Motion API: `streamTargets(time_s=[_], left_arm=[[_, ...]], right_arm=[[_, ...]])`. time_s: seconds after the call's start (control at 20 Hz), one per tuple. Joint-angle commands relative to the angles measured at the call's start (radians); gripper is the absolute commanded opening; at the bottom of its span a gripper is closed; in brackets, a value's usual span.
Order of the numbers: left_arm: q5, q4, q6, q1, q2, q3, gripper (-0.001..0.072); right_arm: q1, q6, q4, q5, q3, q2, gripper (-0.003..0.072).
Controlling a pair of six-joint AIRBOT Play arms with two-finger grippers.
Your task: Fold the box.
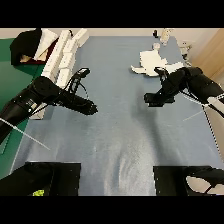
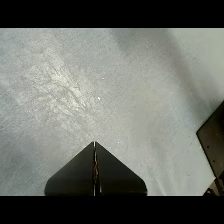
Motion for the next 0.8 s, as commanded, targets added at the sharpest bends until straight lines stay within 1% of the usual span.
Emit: streamTargets(time_s=[0.0, 0.45, 0.55, 0.65, 0.7, 0.75], left_arm=[[0.0, 0.0, 0.0, 0.0, -0.001, 0.0, 0.0014], [0.0, 0.0, 0.0, 0.0, -0.001, 0.0, 0.0014], [0.0, 0.0, 0.0, 0.0, -0.001, 0.0, 0.0014], [0.0, 0.0, 0.0, 0.0, -0.001, 0.0, 0.0014], [0.0, 0.0, 0.0, 0.0, -0.001, 0.0, 0.0014], [0.0, 0.0, 0.0, 0.0, -0.001, 0.0, 0.0014]], right_arm=[[0.0, 0.0, 0.0, 0.0, 0.001, -0.001, 0.0017], [0.0, 0.01, 0.019, 0.015, 0.001, -0.001, 0.0017], [0.0, 0.04, 0.088, 0.026, 0.001, -0.003, 0.0017], [-0.001, 0.14, 0.1, 0.061, 0.002, -0.003, 0.0018], [-0.015, 0.171, 0.083, 0.082, 0.014, -0.008, 0.0078], [-0.045, 0.176, 0.076, 0.078, 0.05, -0.023, 0.0245]])
